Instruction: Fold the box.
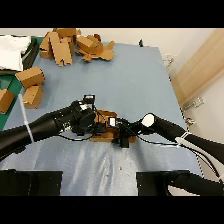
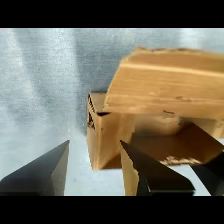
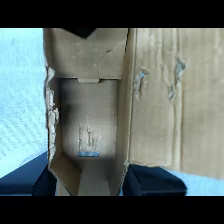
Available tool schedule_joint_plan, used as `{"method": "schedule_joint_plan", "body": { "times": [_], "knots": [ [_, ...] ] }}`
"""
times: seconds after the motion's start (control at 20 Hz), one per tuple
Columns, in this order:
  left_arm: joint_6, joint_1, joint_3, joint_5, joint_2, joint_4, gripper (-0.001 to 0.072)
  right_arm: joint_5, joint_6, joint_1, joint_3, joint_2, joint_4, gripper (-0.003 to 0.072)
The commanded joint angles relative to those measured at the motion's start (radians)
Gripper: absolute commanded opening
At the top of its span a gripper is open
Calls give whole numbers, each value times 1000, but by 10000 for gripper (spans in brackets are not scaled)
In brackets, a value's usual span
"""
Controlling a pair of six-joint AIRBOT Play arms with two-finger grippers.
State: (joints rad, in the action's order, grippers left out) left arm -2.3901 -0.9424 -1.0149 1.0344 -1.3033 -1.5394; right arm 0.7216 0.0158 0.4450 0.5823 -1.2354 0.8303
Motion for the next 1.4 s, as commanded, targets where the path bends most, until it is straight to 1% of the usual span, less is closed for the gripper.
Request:
{"method": "schedule_joint_plan", "body": {
  "times": [0.0,0.05,0.2,0.55,0.6,0.65,0.7,0.75,1.1,1.15,1.2,1.25,1.35],
  "knots": [
    [66,1,1,-23,-50,62,451,-6,-1,-1,0,0,0,-3],
    [91,1,1,-43,-63,88,451,-6,-1,0,0,0,0,-2],
    [118,2,0,-77,-84,96,450,-6,-1,0,0,0,0,-2],
    [172,3,0,-58,-123,91,449,-6,-1,0,0,0,0,-2],
    [175,7,0,-57,-126,87,417,-6,-1,0,0,0,0,-2],
    [185,12,0,-57,-126,85,224,-6,-1,0,0,0,0,-2],
    [213,16,0,-58,-126,85,85,-6,-1,0,0,0,-1,-2],
    [233,16,0,-60,-126,85,16,-6,-1,0,0,0,-1,-2],
    [223,16,0,-63,-126,109,16,-6,-1,0,0,0,0,-2],
    [225,16,0,-62,-126,116,43,-6,-1,0,0,0,0,-2],
    [224,16,0,-64,-125,127,323,-6,-1,0,0,0,0,-2],
    [212,16,0,-64,-123,128,489,-6,-1,0,0,0,-1,-1],
    [201,18,0,-63,-113,128,489,-6,-1,0,0,0,-1,-2]
  ]
}}
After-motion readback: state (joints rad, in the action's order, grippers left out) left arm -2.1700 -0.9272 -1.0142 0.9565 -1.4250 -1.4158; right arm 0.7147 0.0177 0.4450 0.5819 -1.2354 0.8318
